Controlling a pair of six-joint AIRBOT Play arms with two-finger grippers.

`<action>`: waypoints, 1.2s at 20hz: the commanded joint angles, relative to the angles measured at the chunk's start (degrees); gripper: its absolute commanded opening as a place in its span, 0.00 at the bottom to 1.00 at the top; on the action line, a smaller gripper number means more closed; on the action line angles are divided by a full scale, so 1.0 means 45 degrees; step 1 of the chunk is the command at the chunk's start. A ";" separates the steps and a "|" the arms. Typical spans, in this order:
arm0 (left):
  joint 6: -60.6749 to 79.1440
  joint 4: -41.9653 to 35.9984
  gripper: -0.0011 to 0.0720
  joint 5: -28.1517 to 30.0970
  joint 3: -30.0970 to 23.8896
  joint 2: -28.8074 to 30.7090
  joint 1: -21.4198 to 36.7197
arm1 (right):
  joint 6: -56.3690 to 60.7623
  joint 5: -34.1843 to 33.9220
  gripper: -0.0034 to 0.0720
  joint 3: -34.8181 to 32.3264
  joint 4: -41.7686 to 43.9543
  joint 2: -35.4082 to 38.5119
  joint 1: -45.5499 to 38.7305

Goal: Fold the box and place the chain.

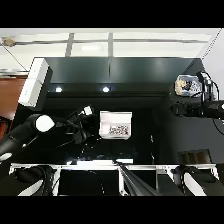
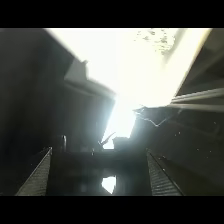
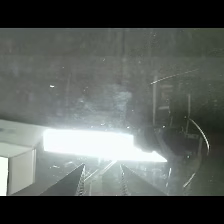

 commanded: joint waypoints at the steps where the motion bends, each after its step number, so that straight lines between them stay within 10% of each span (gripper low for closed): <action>1: 0.4051 -0.2433 0.99 -0.0330 0.0695 -0.1715 0.0034 | 0.0005 0.0102 0.40 -0.0005 0.0146 0.0010 -0.0005; 24: 0.8257 -0.5309 0.99 0.0010 0.1001 -0.4075 0.0160 | 0.0092 0.0126 0.40 -0.0068 0.0709 0.0005 0.0034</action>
